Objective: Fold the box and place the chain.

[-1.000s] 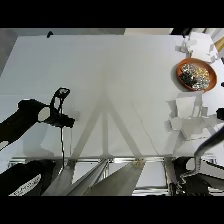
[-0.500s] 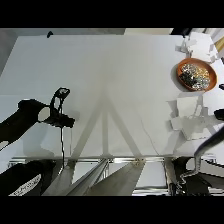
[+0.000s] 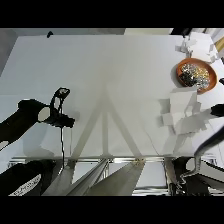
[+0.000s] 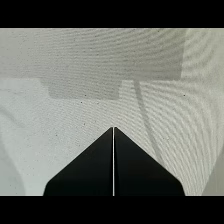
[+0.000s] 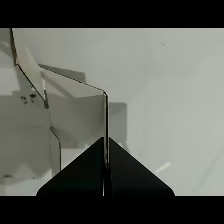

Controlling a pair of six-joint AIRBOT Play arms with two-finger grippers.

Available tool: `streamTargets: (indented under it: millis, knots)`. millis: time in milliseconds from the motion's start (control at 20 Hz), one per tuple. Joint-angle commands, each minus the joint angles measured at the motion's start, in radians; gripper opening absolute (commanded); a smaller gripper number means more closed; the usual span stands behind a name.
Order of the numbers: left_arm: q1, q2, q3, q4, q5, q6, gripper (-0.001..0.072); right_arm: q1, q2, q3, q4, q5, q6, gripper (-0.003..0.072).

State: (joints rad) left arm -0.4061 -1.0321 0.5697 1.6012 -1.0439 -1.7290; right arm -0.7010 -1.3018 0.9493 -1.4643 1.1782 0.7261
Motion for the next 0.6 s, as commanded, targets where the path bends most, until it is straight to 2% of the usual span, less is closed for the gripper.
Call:
streamTargets:
  millis: [0,150,400,550]
  knots:
    - [-0.001,0.001,0.000,0.000,0.000,0.000,0.0011,0.023,0.064,-0.048,0.241,0.045,-0.075,0.0017]
    - [-0.001,0.001,0.000,0.000,0.001,0.000,0.0011,0.114,0.159,-0.167,0.332,0.027,-0.077,0.0017]
    - [-0.001,0.001,0.000,0.000,0.000,0.000,0.0011,0.314,0.320,-0.376,0.605,-0.051,-0.074,0.0017]
    - [-0.001,0.001,0.000,0.000,0.000,0.000,0.0011,0.452,0.382,-0.473,0.621,-0.126,0.011,0.0017]
